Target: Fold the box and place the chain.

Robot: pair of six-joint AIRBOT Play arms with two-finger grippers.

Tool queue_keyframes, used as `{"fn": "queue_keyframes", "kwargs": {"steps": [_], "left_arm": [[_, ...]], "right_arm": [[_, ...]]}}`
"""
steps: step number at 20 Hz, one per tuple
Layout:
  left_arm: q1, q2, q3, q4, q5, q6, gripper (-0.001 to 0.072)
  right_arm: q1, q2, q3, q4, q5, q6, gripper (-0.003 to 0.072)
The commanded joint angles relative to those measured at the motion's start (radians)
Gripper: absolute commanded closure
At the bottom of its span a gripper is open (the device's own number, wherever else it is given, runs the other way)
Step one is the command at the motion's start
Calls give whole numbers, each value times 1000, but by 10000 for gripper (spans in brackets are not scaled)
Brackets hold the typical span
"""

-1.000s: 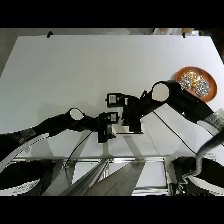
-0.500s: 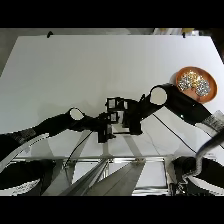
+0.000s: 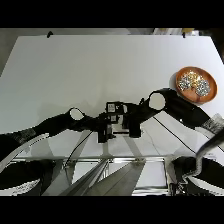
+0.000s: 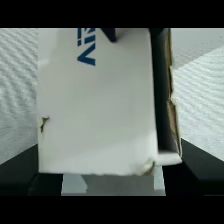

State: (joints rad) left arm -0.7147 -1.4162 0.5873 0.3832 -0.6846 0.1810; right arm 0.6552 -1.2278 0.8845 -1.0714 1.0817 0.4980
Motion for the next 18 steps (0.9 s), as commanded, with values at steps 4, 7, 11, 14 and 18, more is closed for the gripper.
{"fn": "queue_keyframes", "kwargs": {"steps": [4,7,11,14,18], "left_arm": [[0,0,0,-2,0,-2,505],[0,0,0,-2,0,-2,505],[0,0,0,-2,0,-2,505],[0,0,0,-2,0,-2,505],[0,0,0,-2,0,-2,505]], "right_arm": [[4,39,-31,63,28,-2,460],[3,96,-31,56,-7,-3,462],[3,102,-31,63,6,-5,469],[3,100,-31,71,-7,-5,654],[3,77,-50,71,-21,3,674]]}}
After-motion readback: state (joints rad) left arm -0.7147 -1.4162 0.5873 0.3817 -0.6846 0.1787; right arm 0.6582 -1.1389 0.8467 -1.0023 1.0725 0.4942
